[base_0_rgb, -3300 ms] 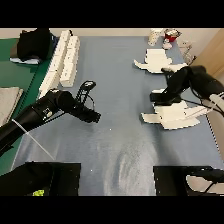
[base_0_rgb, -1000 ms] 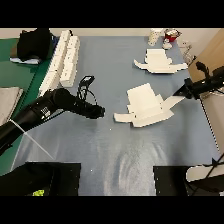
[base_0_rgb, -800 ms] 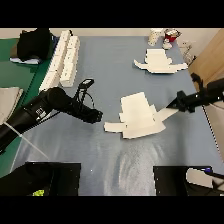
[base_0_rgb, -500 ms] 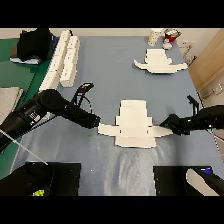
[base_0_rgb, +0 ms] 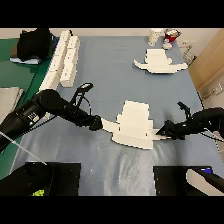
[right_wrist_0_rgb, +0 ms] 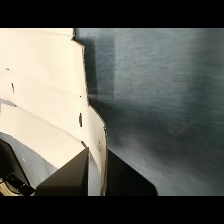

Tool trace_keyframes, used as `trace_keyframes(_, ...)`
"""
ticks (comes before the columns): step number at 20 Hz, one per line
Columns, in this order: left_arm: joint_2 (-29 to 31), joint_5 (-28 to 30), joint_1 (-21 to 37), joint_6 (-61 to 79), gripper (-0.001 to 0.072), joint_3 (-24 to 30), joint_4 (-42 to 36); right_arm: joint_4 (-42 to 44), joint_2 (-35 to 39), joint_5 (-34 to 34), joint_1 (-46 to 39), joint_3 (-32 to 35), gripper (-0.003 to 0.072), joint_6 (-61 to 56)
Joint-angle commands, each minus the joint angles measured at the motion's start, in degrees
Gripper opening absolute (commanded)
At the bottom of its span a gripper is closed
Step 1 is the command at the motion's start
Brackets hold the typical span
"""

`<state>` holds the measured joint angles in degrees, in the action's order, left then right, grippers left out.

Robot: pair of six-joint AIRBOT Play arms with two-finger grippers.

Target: Fold the box.

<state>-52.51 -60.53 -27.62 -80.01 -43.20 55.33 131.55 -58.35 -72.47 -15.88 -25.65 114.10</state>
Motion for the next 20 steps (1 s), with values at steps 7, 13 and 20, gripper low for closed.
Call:
trace_keyframes(7,-0.9,-1.2,5.8,2.8,0.0584,-0.6,-3.1,5.9,6.8,3.9,13.8,2.7,0.0002,9.4)
trace_keyframes(13,-12.5,-7.1,21.1,24.5,0.0584,-0.9,-23.7,5.4,25.7,11.8,21.7,11.0,0.0002,4.2)
trace_keyframes(20,-34.3,-7.9,18.7,41.7,0.0583,-7.8,-33.2,5.2,24.0,11.9,21.7,11.1,0.0002,3.8)
